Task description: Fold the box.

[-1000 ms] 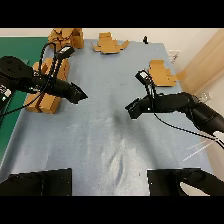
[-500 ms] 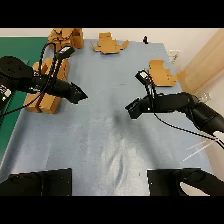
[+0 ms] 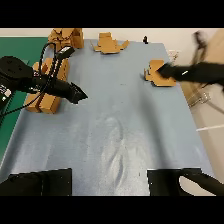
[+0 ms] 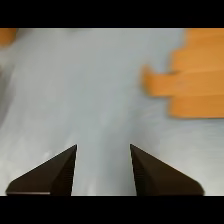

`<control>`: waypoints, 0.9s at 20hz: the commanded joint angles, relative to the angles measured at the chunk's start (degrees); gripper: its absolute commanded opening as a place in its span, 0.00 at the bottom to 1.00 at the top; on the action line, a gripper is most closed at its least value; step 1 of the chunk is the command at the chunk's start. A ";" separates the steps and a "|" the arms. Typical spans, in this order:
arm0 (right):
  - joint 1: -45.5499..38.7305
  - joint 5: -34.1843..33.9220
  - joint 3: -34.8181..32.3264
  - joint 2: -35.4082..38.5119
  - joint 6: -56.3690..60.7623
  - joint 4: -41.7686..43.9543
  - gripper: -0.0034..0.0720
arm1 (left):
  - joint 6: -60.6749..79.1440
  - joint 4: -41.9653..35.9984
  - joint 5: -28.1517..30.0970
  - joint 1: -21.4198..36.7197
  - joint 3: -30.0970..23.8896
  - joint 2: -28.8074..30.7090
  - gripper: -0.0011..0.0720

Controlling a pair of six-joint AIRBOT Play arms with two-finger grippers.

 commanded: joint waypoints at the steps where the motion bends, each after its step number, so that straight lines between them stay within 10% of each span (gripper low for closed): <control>1: -15.32 -7.50 12.09 -8.74 1.42 0.66 0.84 | 0.04 -1.81 2.23 -0.09 0.00 0.07 0.04; 7: -26.51 -19.89 35.47 -40.48 -2.54 9.81 0.84 | 0.04 -1.84 2.60 -0.09 0.00 0.04 0.04; 18: -25.03 3.72 47.89 -57.02 -10.08 11.34 0.84 | 0.09 -1.84 8.76 -0.07 0.00 0.02 0.04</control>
